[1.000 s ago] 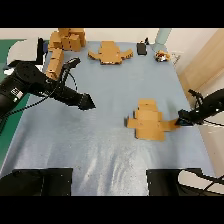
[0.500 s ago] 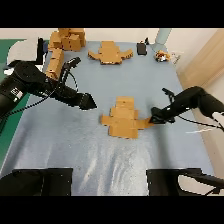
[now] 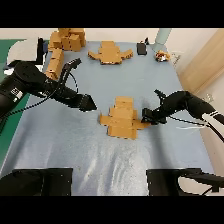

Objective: Fold the box.

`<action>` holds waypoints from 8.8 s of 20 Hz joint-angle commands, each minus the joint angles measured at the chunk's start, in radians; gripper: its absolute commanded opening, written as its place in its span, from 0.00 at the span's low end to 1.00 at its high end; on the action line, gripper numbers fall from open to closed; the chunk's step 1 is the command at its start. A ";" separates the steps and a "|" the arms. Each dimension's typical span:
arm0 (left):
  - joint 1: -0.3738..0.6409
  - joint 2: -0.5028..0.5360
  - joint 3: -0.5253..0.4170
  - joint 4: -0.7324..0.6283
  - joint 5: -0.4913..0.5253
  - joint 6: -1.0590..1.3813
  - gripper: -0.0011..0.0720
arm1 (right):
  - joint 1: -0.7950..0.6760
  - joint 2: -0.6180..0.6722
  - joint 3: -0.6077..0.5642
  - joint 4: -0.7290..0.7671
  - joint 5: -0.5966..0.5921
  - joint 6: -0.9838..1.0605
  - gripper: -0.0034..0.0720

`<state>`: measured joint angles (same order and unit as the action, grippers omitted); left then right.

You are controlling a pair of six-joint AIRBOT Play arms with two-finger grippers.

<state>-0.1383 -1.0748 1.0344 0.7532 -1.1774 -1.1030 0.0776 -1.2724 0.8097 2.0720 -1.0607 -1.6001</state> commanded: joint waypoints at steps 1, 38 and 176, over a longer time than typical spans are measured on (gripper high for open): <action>0.001 -0.001 0.001 0.000 -0.003 -0.044 0.83 | 0.008 -0.031 -0.001 0.054 0.011 -0.046 0.05; 0.101 -0.618 -0.007 -0.500 -0.034 0.227 0.83 | 0.336 0.357 -0.256 0.037 0.301 -0.234 0.05; -0.187 -0.446 -0.188 -0.566 0.146 1.267 0.03 | 0.617 0.428 -0.176 -0.640 -0.039 0.373 0.05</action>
<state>-0.3252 -1.5211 0.8471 0.1867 -1.0309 0.1638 0.5381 -0.8692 0.6136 1.6455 -0.9596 -1.3716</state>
